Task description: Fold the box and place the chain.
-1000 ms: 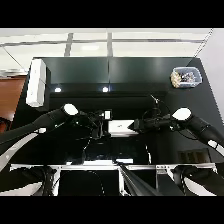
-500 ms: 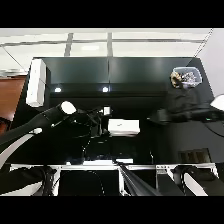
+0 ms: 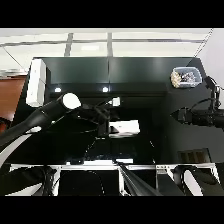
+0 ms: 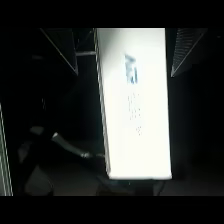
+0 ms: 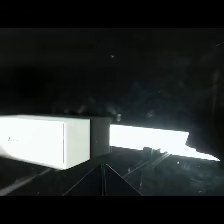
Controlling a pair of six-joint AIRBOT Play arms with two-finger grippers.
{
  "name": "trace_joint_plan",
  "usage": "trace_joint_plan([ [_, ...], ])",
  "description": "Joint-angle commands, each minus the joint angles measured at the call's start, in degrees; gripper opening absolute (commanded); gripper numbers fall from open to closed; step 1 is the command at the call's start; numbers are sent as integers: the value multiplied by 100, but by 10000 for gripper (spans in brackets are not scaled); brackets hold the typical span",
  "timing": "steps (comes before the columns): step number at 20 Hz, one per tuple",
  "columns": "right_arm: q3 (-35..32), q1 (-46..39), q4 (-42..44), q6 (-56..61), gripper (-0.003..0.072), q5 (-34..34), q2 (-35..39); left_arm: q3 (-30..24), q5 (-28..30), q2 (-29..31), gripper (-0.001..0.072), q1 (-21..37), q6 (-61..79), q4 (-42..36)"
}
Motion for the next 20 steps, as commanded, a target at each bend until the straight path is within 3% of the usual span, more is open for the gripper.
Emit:
trace_joint_plan([
  [1,-90,-35,-2,17,14,-205,37,664,260,-549,713,-363,-907,98],
  [5,-92,-35,-46,-68,14,-203,37,1027,492,-881,713,-728,-1731,1150],
  [20,-105,-35,-66,-256,14,-310,37,1036,264,-981,711,-890,-2317,1346],
])
